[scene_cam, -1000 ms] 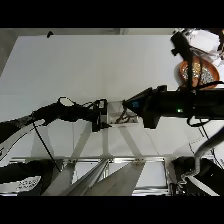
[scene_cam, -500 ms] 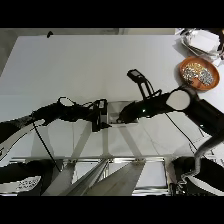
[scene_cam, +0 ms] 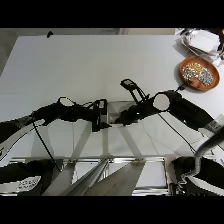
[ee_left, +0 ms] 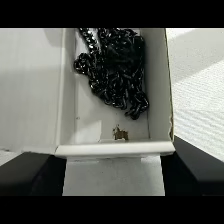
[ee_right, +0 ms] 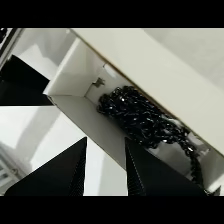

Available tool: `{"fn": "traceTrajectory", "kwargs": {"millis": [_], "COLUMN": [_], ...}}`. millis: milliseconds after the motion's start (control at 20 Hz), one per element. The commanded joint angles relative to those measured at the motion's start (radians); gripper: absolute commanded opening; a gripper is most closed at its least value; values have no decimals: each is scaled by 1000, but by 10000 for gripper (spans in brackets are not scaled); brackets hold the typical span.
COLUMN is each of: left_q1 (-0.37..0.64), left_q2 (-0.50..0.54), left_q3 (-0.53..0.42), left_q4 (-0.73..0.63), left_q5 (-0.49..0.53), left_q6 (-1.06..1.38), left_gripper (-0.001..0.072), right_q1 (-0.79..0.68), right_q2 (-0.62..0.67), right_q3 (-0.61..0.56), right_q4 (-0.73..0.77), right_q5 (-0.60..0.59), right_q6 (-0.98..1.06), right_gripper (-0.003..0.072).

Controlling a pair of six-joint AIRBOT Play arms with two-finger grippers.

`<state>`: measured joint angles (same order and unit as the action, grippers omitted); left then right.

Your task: Fold the box and place the chain.

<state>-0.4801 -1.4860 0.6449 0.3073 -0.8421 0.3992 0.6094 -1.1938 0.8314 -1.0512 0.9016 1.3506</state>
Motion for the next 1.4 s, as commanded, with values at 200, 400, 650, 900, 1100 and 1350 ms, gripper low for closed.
{"fn": "traceTrajectory", "kwargs": {"millis": [200,400,650,900,1100,1350], "left_q1": [0,0,0,0,0,0], "left_q2": [0,0,0,0,0,0], "left_q3": [0,0,0,0,0,0], "left_q4": [0,0,0,0,0,0], "left_q5": [0,0,0,0,0,0], "left_q6": [0,0,0,0,0,0], "left_gripper": [88,88,88,88,88,88], "right_q1": [-287,-624,-834,-817,-818,-818], "right_q2": [188,161,-44,-261,-344,-386], "right_q3": [38,38,38,118,198,214], "right_q4": [-90,-312,-336,-344,-383,-438], "right_q5": [83,86,-119,-205,-199,-185], "right_q6": [10,82,96,144,192,224], "right_gripper": [271,273,321,321,319,311]}}
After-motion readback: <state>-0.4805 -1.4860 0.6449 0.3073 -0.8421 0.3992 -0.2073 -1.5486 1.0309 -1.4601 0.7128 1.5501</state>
